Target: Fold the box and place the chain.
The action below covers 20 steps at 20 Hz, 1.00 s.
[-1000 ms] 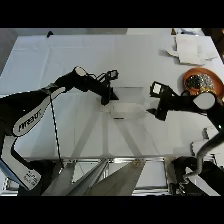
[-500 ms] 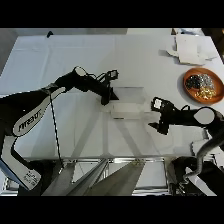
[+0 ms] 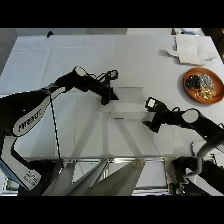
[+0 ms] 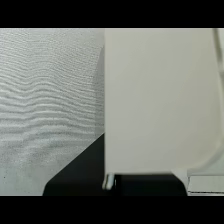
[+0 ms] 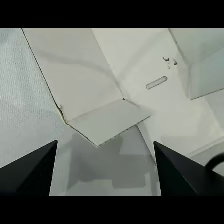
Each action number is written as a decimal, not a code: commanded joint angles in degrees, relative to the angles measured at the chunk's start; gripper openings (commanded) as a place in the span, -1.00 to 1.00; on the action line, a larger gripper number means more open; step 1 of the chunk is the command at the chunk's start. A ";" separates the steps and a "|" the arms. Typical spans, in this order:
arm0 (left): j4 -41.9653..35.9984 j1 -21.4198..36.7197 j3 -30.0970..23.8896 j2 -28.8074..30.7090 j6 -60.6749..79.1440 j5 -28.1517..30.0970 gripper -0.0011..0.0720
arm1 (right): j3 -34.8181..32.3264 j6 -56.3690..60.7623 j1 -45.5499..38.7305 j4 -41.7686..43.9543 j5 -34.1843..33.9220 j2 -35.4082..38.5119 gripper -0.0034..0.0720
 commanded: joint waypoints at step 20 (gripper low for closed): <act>0.04 0.00 0.00 -0.02 0.00 0.00 -0.93 | 5.53 0.11 1.64 7.76 -8.66 -5.14 0.86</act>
